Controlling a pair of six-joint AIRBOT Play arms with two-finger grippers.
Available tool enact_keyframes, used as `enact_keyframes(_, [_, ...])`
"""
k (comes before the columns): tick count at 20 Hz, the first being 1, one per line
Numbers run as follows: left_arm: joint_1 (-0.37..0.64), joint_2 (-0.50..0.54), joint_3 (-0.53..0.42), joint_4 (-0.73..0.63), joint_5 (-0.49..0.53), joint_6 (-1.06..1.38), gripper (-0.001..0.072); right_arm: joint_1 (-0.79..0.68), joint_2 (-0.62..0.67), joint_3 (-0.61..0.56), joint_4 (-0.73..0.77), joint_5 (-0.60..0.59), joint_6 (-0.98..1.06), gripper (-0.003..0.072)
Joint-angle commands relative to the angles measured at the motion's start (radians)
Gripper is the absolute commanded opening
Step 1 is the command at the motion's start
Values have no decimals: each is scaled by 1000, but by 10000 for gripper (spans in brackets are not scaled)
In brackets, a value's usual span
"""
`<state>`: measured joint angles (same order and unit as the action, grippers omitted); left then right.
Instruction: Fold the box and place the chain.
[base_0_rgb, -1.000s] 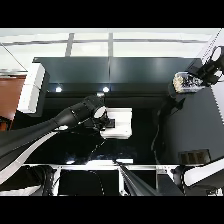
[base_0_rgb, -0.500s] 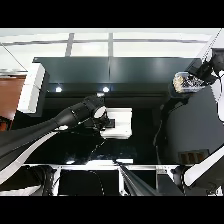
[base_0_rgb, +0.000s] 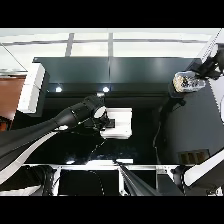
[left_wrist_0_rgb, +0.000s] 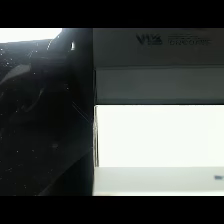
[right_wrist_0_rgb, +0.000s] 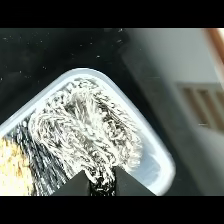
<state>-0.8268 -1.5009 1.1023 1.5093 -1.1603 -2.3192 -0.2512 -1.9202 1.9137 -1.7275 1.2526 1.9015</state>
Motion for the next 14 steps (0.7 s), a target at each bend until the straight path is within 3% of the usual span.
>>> enact_keyframes(1, [0,0,1,1,0,0,26,-2,132,6,-1,50,-150,16])
enact_keyframes(4, [0,0,1,1,0,0,26,-2,274,6,40,91,-237,15])
enact_keyframes(8, [1,0,1,1,0,0,26,4,468,-10,244,145,-299,15])
enact_keyframes(14, [1,0,1,1,0,0,26,13,822,-244,583,114,-382,14])
